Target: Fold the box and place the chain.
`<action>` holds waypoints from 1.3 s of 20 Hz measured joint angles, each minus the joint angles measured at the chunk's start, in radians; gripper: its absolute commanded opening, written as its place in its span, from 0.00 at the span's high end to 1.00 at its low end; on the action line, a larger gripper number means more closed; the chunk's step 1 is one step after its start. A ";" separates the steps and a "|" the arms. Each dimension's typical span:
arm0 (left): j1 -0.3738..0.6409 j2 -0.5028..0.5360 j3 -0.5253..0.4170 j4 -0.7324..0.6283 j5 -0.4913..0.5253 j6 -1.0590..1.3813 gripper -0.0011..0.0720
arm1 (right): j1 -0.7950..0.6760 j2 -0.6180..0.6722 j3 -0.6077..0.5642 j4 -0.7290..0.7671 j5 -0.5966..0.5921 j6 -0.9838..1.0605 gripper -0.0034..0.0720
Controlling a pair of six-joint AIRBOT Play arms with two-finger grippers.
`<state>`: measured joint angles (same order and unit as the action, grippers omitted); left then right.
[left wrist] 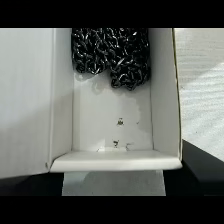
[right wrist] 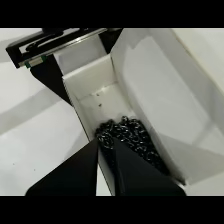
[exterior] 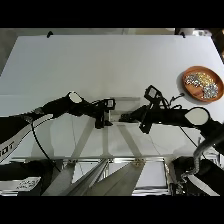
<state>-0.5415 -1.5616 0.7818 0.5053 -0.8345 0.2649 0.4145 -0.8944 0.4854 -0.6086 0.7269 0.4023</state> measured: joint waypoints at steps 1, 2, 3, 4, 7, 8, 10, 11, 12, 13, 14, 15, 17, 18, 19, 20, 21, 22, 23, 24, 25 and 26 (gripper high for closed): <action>0.000 0.000 0.000 0.000 0.000 0.000 0.37 | 0.013 -0.035 0.000 0.011 -0.017 0.000 0.74; 0.000 0.000 0.000 0.000 0.000 0.000 0.37 | 0.024 -0.071 0.000 0.019 -0.038 0.008 0.74; 0.000 0.000 0.000 0.000 0.000 0.000 0.37 | 0.031 -0.098 0.000 0.024 -0.061 0.021 0.74; 0.000 0.000 0.000 0.000 0.000 0.000 0.37 | 0.037 -0.121 0.000 0.029 -0.082 0.038 0.72; 0.000 0.000 0.000 0.000 0.000 0.000 0.37 | 0.045 -0.154 0.003 0.038 -0.116 0.066 0.67; 0.000 0.000 0.000 0.000 0.000 0.000 0.37 | 0.046 -0.160 0.007 0.041 -0.124 0.072 0.67; 0.000 0.000 0.000 0.000 0.000 0.000 0.37 | 0.035 -0.162 0.014 0.051 -0.118 0.084 0.63; 0.000 0.000 0.000 0.000 0.000 0.000 0.37 | 0.020 -0.153 0.018 0.060 -0.111 0.090 0.62; 0.000 0.000 0.000 0.000 0.000 0.000 0.37 | -0.002 -0.138 0.021 0.065 -0.103 0.094 0.60; 0.000 0.000 0.000 0.000 0.000 0.000 0.37 | -0.031 -0.116 0.023 0.072 -0.090 0.098 0.59; 0.000 0.000 0.000 0.000 0.000 0.000 0.37 | -0.070 -0.087 0.024 0.078 -0.075 0.110 0.59; 0.000 0.000 0.000 0.000 0.000 0.000 0.37 | -0.119 -0.055 0.025 0.079 -0.063 0.137 0.59; 0.000 0.000 0.000 0.000 0.000 0.000 0.37 | -0.232 0.000 0.026 0.075 -0.042 0.233 0.57; 0.000 0.000 0.000 0.000 0.000 0.000 0.37 | -0.300 0.023 0.027 0.064 -0.032 0.301 0.55; 0.000 0.000 0.000 0.000 0.000 0.000 0.37 | -0.369 0.039 0.027 0.040 -0.024 0.370 0.55; 0.000 0.000 0.000 0.000 0.000 0.000 0.37 | -0.430 0.050 0.027 0.009 -0.015 0.432 0.55; 0.000 0.000 0.000 0.000 0.000 0.000 0.37 | -0.491 0.058 0.027 -0.032 -0.011 0.494 0.55; 0.000 0.000 0.000 0.000 0.000 0.000 0.37 | -0.542 0.064 0.027 -0.076 -0.012 0.557 0.56; 0.000 0.000 0.000 0.000 0.000 0.000 0.37 | -0.578 0.068 0.028 -0.116 -0.022 0.610 0.56; 0.000 0.000 0.000 0.000 0.000 0.000 0.37 | -0.605 0.068 0.033 -0.155 -0.030 0.651 0.56; 0.000 0.000 0.000 0.000 0.000 0.000 0.37 | -0.626 0.064 0.044 -0.196 -0.037 0.685 0.56; 0.000 0.000 0.000 0.000 0.000 0.000 0.37 | -0.640 0.052 0.058 -0.235 -0.042 0.714 0.56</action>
<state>-0.5415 -1.5612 0.7818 0.5053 -0.8345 0.2649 -0.2256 -0.8425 0.5438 -0.8433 0.6849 1.1164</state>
